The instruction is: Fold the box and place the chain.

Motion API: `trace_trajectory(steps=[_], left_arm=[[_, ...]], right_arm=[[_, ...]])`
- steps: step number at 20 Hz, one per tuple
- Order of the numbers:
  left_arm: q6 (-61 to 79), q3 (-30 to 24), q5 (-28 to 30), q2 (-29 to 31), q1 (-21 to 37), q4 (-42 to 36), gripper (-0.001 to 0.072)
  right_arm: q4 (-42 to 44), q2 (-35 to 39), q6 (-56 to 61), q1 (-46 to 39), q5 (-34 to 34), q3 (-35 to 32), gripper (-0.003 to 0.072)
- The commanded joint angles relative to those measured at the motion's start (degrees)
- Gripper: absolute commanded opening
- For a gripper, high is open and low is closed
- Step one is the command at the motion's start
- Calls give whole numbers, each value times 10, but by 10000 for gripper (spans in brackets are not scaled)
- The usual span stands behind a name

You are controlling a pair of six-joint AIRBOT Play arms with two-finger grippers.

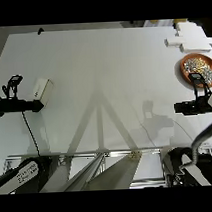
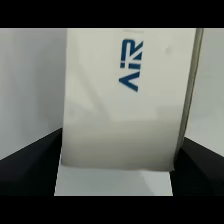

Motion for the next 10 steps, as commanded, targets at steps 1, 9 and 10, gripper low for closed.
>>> trace_trajectory(steps=[1,9,10], left_arm=[[-23,0,2,40,1,26,709],[-23,0,-18,195,-67,15,699],[-25,0,-30,208,-80,15,694]], right_arm=[[0,0,0,0,0,0,12],[0,0,0,0,0,0,12],[0,0,0,0,0,0,12]])
